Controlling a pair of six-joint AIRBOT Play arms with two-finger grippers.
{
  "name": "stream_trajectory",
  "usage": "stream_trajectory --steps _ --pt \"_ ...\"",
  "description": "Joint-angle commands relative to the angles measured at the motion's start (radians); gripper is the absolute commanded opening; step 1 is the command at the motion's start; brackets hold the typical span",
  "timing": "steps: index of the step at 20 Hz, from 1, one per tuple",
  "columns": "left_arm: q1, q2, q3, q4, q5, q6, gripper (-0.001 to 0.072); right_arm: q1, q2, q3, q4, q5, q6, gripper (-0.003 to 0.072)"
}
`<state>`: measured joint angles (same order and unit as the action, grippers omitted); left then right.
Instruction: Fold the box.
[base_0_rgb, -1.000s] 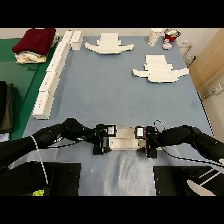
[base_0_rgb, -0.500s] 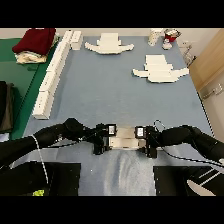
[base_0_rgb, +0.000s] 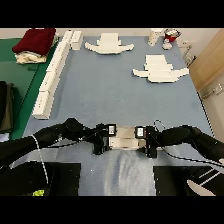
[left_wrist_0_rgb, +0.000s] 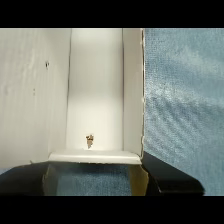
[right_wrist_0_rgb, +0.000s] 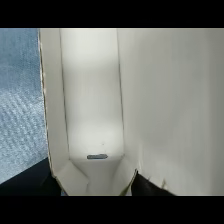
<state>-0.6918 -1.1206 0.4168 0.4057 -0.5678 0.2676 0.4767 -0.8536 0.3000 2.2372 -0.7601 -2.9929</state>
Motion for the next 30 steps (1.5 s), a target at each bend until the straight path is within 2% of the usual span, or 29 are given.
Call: stream_trajectory --steps 1,16,18,21,25,28,30 --pt "-0.001 0.0 0.001 0.0 -0.001 0.001 0.0465 0.001 0.001 0.0 0.0 0.0 0.0 0.0506" --pt "0.0 0.0 0.001 -0.001 -0.001 0.001 0.0466 0.001 0.001 0.0 0.001 0.0 0.0 0.0513" --pt "0.0 0.0 0.001 -0.001 -0.001 0.001 0.0465 0.001 0.001 0.001 0.001 0.0 0.0 0.072" --pt "0.0 0.0 0.001 -0.001 -0.001 0.001 0.0465 0.0 0.035 0.01 -0.042 -0.021 0.041 0.0717" --pt "0.0 0.0 0.001 -0.001 -0.001 0.001 0.0465 0.0 0.152 0.037 -0.283 -0.125 0.329 0.0717" --pt "0.0 0.0 0.001 -0.001 -0.001 0.001 0.0465 0.001 0.266 0.09 -0.522 -0.303 0.778 0.0705" --pt "0.0 0.0 0.001 -0.001 -0.001 0.001 0.0466 0.0 0.33 0.148 -0.596 -0.447 1.159 0.0693"
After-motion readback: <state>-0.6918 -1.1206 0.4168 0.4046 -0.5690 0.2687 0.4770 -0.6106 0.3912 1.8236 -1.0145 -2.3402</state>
